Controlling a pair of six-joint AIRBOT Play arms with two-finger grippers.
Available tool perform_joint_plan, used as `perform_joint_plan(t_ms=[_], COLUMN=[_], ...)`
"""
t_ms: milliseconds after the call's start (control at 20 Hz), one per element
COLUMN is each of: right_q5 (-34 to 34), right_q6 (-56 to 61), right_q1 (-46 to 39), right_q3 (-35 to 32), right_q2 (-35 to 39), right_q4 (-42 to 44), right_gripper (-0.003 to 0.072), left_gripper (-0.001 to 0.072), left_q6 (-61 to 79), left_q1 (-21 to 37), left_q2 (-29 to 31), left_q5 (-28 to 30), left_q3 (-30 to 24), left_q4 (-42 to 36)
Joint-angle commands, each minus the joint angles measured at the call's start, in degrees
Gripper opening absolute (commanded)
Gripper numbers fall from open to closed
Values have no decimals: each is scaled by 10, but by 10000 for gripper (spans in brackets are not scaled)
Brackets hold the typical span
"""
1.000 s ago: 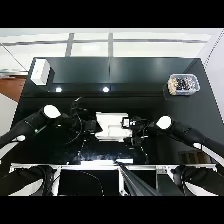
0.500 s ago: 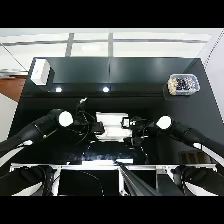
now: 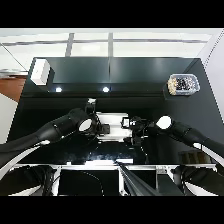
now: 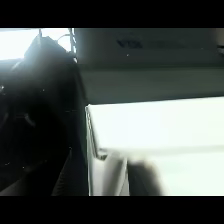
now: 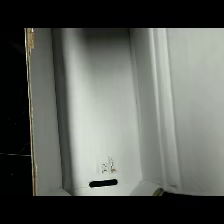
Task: Fold the box and place the chain.
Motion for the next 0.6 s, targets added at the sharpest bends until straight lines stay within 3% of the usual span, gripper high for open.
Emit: perform_joint_plan(t_ms=[0, 150, 200, 300, 400, 550], right_q5=[0, 0, 0, 0, 0, 0], right_q6=[0, 0, 0, 0, 0, 0], right_q1=[0, 0, 0, 0, 0, 0], right_q3=[0, 0, 0, 0, 0, 0], right_q2=[0, 0, 0, 0, 0, 0], right_q4=[0, 0, 0, 0, 0, 0], right_gripper=[535, 535, 535, 535, 535, 535], left_gripper=[395, 393, 347, 329, 223, 222], left_q6=[-24, -24, -24, -24, -23, -37], left_q1=[-10, -10, -10, -10, -10, -11], left_q2=[-31, -43, -43, -43, -43, -43], left_q5=[-36, -56, -56, -56, -56, -44], left_q3=[35, 42, 42, 42, 42, 43], left_q4=[21, 21, 21, 22, 22, 22])
